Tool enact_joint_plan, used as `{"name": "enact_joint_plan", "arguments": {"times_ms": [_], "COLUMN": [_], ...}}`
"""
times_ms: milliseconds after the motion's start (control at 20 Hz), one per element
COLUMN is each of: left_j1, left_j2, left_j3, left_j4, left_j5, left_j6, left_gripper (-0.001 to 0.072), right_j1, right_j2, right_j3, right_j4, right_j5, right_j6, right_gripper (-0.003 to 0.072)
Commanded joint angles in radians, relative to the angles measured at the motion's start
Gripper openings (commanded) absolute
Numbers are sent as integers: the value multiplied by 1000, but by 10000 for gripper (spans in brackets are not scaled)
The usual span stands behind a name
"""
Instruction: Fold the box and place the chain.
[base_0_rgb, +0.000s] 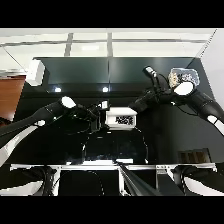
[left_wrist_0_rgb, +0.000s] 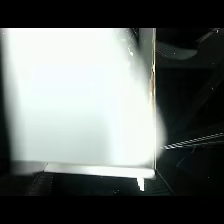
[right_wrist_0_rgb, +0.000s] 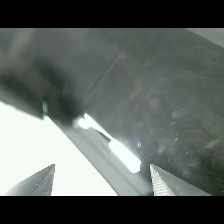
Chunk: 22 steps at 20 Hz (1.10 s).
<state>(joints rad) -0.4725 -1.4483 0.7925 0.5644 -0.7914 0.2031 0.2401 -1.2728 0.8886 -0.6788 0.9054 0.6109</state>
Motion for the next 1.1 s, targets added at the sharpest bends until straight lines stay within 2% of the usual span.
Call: {"name": "enact_joint_plan", "arguments": {"times_ms": [0,350,750,800,850,900,1050], "left_j1": [-1,-1,-1,-1,-1,-1,-1], "left_j2": [-1,-1,-1,-1,-1,-1,-1], "left_j3": [1,1,1,1,1,1,1], "left_j4": [0,0,1,1,1,1,1], "left_j5": [-4,-6,-5,-5,-5,-6,-5], "left_j6": [-1,-1,-1,-1,-1,-1,-1], "left_gripper": [487,487,487,487,488,488,487], "right_j1": [7,90,95,94,95,95,95], "right_j2": [32,35,26,23,21,22,21], "right_j3": [32,3,2,1,1,1,1], "right_j4": [-146,-142,-142,-142,-142,-142,-142], "right_j5": [194,138,134,135,143,146,149], "right_j6": [-319,-378,-388,-388,-388,-388,-387], "right_gripper": [705,705,703,518,299,246,237]}}
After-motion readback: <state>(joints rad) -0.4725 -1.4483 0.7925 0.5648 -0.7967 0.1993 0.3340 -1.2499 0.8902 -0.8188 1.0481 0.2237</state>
